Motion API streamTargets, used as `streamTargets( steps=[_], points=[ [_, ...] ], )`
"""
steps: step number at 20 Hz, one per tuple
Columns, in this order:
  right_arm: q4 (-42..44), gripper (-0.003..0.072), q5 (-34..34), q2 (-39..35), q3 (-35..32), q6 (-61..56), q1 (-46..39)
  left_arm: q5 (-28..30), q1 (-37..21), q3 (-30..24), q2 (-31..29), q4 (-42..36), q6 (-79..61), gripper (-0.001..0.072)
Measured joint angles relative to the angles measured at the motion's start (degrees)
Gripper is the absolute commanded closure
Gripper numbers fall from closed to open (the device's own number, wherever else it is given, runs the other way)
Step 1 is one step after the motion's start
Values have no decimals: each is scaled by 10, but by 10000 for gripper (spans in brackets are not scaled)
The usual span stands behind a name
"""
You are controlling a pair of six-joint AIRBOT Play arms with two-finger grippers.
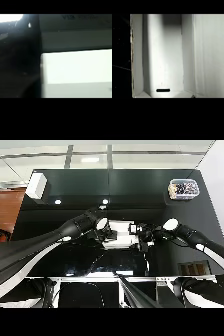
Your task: Fold the box and place the chain.
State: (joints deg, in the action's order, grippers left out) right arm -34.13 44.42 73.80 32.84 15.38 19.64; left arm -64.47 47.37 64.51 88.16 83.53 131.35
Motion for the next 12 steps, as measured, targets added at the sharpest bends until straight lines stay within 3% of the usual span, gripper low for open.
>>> streamTargets(
  steps=[2, 3, 4, 5, 12],
  points=[
    [2, 447, -1, 0, 0, -2, 0, 2, 0, 1, 2, 0, -3, 684],
    [1, 353, -1, 0, 0, -2, 0, 2, -1, 1, 2, 0, -3, 684],
    [1, 27, -1, 0, 0, -2, 0, 3, 0, 1, 2, 0, -5, 684],
    [1, -29, -1, 0, 0, -1, 0, 4, -1, 1, 2, 0, -8, 684],
    [-51, -23, 2, -42, -1, -68, 0, 10, 0, 1, 3, -1, -11, 684]
  ],
)
